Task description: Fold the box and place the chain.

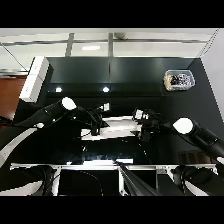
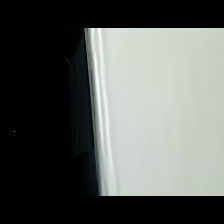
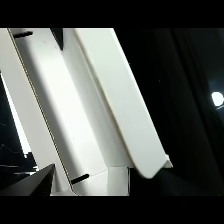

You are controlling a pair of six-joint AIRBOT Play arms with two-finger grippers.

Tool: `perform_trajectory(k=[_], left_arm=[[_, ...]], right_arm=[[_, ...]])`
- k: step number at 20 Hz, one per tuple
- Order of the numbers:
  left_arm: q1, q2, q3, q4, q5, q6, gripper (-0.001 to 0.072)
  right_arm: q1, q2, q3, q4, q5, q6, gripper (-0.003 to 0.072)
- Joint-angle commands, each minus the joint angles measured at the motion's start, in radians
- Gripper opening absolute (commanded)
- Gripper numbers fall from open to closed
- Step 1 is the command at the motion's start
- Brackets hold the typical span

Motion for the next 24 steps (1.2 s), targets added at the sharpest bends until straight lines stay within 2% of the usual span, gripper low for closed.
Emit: perform_trajectory(k=[1,4,11,17,24], left_arm=[[0.0,0.0,0.0,0.0,0.003,0.0,0.0027],[0.0,0.006,0.0,0.013,0.006,0.041,0.0025],[-0.005,0.013,0.0,0.056,0.046,0.041,0.0023],[-0.008,0.012,0.0,0.056,0.055,0.037,0.0025],[-0.008,0.012,0.0,0.056,0.055,0.037,0.0026]], right_arm=[[-0.003,-0.004,0.001,0.011,0.015,-0.041,0.0698],[-0.013,-0.037,0.002,0.084,0.053,-0.064,0.0698],[-0.033,-0.117,0.001,0.233,0.137,-0.264,0.0698],[-0.033,-0.214,0.001,0.235,0.118,-0.374,0.0698],[-0.026,-0.248,0.001,0.219,0.082,-0.381,0.0697]])
